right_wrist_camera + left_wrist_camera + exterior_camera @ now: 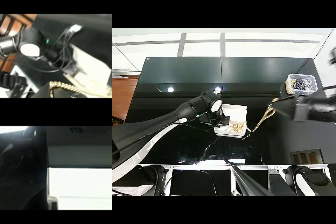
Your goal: Fold the box and place the chain.
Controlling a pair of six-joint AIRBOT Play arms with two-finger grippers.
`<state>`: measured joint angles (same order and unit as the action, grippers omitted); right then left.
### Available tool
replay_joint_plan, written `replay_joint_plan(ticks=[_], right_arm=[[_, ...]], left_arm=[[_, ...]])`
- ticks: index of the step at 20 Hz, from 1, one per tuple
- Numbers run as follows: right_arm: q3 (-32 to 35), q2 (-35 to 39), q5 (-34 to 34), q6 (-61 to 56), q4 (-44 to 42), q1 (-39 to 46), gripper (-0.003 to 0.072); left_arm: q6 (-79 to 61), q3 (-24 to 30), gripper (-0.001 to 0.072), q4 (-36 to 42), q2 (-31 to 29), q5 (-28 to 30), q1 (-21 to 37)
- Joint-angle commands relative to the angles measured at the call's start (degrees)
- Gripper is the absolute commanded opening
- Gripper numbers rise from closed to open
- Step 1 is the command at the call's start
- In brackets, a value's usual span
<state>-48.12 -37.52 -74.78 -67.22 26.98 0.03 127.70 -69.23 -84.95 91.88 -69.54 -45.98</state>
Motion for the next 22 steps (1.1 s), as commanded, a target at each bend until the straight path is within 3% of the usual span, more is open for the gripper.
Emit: replay_joint_plan(ticks=[1, 7, 14, 15, 16, 19, 22], right_arm=[[7.9, -2.1, 8.6, 0.2, -3.3, -8.0, 0.0013], [8.7, -13.5, 15.2, 1.6, -2.8, -17.1, 0.0014], [8.7, -19.5, 18.1, 1.9, -0.4, -18.3, 0.0032], [8.7, -19.5, 17.8, 1.9, -0.1, -18.1, 0.0271], [8.5, -19.5, 16.4, 2.0, 0.4, -17.0, 0.0446], [7.5, -17.9, 9.7, 3.5, 4.3, -8.0, 0.0452], [10.1, -14.8, 8.6, 5.4, 17.7, -1.5, 0.0452]], left_arm=[[0.0, 0.0, 0.0029, 0.0, 0.0, 0.0, 0.0], [0.0, 0.0, 0.0029, 0.0, 0.0, 0.0, 0.0], [0.0, 0.0, 0.0029, 0.0, 0.0, 0.0, 0.0], [0.0, 0.0, 0.0029, 0.0, 0.0, 0.0, 0.0], [0.0, 0.0, 0.0029, 0.0, 0.0, 0.0, 0.0], [0.0, 0.0, 0.0029, 0.0, 0.0, 0.0, 0.0], [0.0, 0.0, 0.0029, 0.0, 0.0, 0.0, 0.0]])
